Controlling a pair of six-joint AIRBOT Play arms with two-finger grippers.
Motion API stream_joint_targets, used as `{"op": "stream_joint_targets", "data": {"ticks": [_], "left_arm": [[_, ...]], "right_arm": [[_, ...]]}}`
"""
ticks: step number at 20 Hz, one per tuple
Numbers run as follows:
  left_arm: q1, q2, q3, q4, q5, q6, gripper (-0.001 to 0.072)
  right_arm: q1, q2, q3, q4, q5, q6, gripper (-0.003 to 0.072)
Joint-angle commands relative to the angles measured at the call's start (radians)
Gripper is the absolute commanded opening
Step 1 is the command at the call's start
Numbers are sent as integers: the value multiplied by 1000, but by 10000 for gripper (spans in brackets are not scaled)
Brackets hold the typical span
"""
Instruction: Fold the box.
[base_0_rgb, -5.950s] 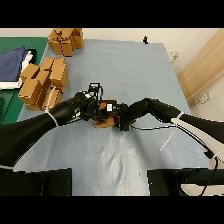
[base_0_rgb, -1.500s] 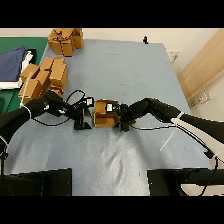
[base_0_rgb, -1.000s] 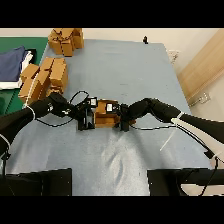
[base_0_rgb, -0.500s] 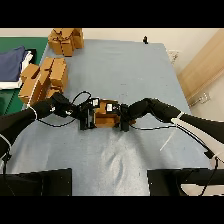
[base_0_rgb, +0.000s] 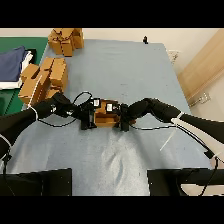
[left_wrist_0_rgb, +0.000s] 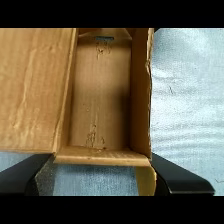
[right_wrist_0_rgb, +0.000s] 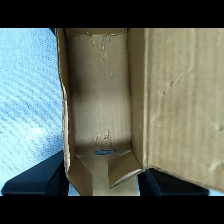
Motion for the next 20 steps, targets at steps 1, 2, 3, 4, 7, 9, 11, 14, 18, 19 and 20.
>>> {"op": "stream_joint_targets", "data": {"ticks": [1, 2, 3, 4, 7, 9, 11, 14, 18, 19, 20], "left_arm": [[-16, 0, 0, 7, 2, -1, 689], [-17, 0, 0, 11, 2, -1, 689], [-17, 0, 0, 14, 3, -1, 681], [-17, 0, 0, 18, 0, 0, 510], [-17, 0, 0, 28, -19, 0, 282], [-17, 0, 0, 28, -19, 0, 282], [-17, 0, 0, 28, -18, 0, 282], [-17, 0, 0, 28, -19, -1, 282], [-16, 0, 0, 29, -18, -1, 282], [-16, 0, 0, 29, -18, -1, 281], [-16, 0, 0, 29, -18, -1, 281]], "right_arm": [[0, 0, 0, 0, 0, -1, 290], [0, 0, 0, 0, 0, -1, 290], [0, 0, 0, 0, 0, -1, 290], [0, 0, 0, 0, 0, -1, 289], [0, 0, 0, 0, 0, -1, 290], [0, 0, 0, 0, 0, -2, 290], [0, 0, 0, 0, 1, 0, 369], [0, 6, 0, -1, 2, 8, 617], [-14, 34, 0, -11, -8, 24, 714], [-21, 41, 0, -12, -20, 35, 715], [-26, 48, 0, -18, -49, 35, 715]]}}
